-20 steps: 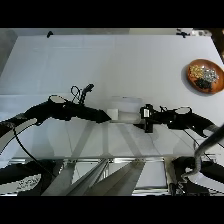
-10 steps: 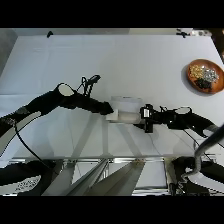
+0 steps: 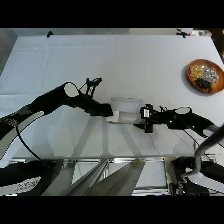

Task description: Fold the box and place the chain.

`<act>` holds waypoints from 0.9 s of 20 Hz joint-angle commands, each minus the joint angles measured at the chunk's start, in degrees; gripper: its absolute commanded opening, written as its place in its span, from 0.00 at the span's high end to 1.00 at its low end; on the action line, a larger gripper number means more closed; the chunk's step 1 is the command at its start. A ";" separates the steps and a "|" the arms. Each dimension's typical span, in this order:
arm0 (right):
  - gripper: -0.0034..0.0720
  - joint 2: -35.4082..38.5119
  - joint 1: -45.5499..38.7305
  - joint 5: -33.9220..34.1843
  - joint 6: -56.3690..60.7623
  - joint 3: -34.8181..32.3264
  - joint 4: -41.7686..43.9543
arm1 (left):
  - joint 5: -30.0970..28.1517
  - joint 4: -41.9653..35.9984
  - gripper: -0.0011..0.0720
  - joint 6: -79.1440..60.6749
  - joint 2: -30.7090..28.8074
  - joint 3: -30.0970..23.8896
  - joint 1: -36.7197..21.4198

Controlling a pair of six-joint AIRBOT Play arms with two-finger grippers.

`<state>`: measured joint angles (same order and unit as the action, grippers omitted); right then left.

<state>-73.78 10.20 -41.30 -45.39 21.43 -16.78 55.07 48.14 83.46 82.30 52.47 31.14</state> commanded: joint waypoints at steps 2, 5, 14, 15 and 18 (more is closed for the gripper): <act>0.64 0.04 0.04 -0.02 0.11 0.02 0.07 | 1.33 7.02 0.31 12.33 0.02 3.06 2.60; 0.64 0.02 0.04 -0.02 0.11 0.02 0.07 | 1.53 8.22 0.38 15.67 0.02 3.67 4.39; 0.64 0.04 0.04 0.00 0.11 0.02 0.07 | 1.60 20.31 0.39 30.12 0.07 5.18 10.08; 0.64 0.04 0.04 -0.02 0.11 0.00 0.07 | 0.98 23.04 0.39 32.61 0.07 5.79 10.99; 0.64 0.04 0.04 -0.02 0.11 0.00 0.07 | 0.76 28.83 0.39 38.62 0.15 6.45 13.40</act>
